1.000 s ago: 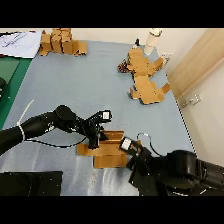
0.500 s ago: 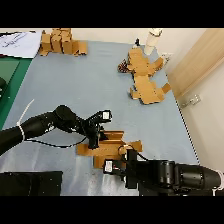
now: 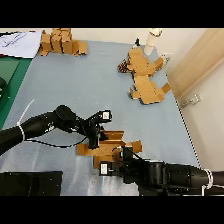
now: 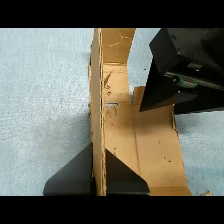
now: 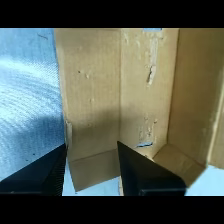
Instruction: Fold the box.
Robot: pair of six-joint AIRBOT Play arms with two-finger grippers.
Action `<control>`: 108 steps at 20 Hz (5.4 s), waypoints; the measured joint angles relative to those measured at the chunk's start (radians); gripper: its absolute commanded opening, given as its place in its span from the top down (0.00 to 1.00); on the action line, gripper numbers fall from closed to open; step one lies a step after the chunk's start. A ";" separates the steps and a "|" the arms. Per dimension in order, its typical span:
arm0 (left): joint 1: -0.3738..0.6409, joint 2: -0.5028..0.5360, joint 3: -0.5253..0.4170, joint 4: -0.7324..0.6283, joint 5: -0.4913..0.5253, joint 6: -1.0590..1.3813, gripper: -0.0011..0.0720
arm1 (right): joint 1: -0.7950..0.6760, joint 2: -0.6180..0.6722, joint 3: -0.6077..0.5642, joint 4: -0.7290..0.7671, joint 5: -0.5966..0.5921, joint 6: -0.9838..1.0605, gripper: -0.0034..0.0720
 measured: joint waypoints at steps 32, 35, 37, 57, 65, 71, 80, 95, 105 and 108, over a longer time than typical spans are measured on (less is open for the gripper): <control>0.000 0.000 0.000 0.000 0.000 0.000 0.97 | -0.030 0.086 0.032 -0.112 -0.047 0.218 0.01; 0.000 0.000 0.000 0.000 0.000 0.000 0.97 | -0.057 0.086 0.032 -0.098 -0.036 0.208 0.01; 0.000 0.000 0.000 0.000 0.000 0.000 0.97 | -0.065 0.087 0.032 -0.092 -0.031 0.203 0.01; 0.000 0.000 0.000 0.000 0.000 0.000 0.97 | -0.294 0.183 0.004 0.022 0.052 0.053 0.01; 0.000 0.000 0.000 0.000 0.000 0.000 0.97 | -0.761 0.106 0.005 0.711 0.043 -0.846 0.01; 0.000 0.000 0.000 0.000 0.000 0.000 0.97 | -0.888 -0.063 0.052 0.930 -0.014 -1.171 0.01; 0.000 0.000 0.000 0.000 0.000 0.000 0.97 | -0.909 -0.100 0.068 0.944 -0.043 -1.223 0.01; 0.000 0.000 0.000 0.000 0.000 0.000 0.97 | -0.900 -0.120 0.017 0.971 -0.002 -1.370 0.02; 0.000 0.000 0.000 0.000 0.000 0.000 0.97 | -0.881 -0.175 0.014 0.988 0.038 -1.373 0.02; 0.000 0.000 0.000 0.000 0.000 0.000 0.97 | -0.868 -0.189 0.015 0.993 0.050 -1.373 0.02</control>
